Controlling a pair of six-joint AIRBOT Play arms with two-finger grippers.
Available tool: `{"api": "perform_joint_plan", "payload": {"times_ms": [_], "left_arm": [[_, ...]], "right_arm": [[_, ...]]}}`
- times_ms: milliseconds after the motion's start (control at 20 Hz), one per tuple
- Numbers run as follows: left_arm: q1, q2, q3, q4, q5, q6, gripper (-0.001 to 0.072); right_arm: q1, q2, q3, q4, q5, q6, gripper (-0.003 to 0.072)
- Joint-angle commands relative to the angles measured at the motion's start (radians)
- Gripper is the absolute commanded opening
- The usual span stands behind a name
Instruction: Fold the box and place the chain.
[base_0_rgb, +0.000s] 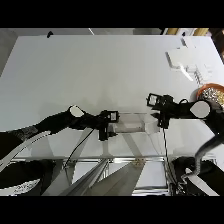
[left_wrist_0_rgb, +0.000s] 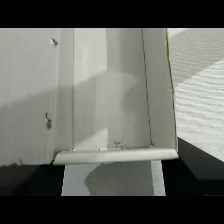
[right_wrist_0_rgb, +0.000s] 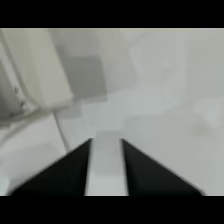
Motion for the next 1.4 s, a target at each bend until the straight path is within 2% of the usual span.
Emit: {"api": "perform_joint_plan", "payload": {"times_ms": [0,150,250,550,750,850,950,1000,1150,1300,1350], "left_arm": [[0.0,0.001,0.0,0.0,0.0,0.0,0.0344],[0.0,0.001,0.0,0.0,0.0,0.0,0.0344],[0.0,0.001,0.0,0.0,0.0,0.0,0.0344],[0.0,0.001,0.0,0.0,0.0,0.0,0.0344],[0.0,0.001,0.0,0.0,0.0,0.0,0.0344],[0.0,0.001,0.0,0.0,0.0,0.0,0.0344],[0.0,0.001,0.0,0.0,0.0,0.0,0.0344],[0.0,0.001,-0.001,0.0,0.0,0.0,0.0344],[0.0,0.001,0.0,0.0,0.0,0.0,0.0344],[0.0,0.001,0.0,0.0,0.0,0.0,0.0344],[0.0,0.001,0.0,0.0,0.0,0.0,0.0344]], "right_arm": [[0.001,0.007,-0.028,-0.009,0.092,-0.32,0.0313],[0.001,0.005,-0.105,0.153,0.075,-0.503,0.0214],[0.001,-0.005,-0.143,0.244,0.048,-0.566,0.0182],[0.001,-0.071,-0.17,0.359,0.017,-0.612,0.0176],[0.011,-0.125,-0.17,0.502,0.015,-0.627,0.0177],[0.036,-0.154,-0.171,0.504,0.016,-0.626,0.019],[0.05,-0.169,-0.171,0.503,0.016,-0.603,0.0343],[0.049,-0.165,-0.171,0.5,0.016,-0.58,0.0363],[0.048,-0.11,-0.171,0.402,0.017,-0.437,0.0362],[0.048,0.0,-0.171,0.246,0.029,-0.192,0.0357],[0.048,0.044,-0.17,0.212,0.029,-0.122,0.0327]]}}
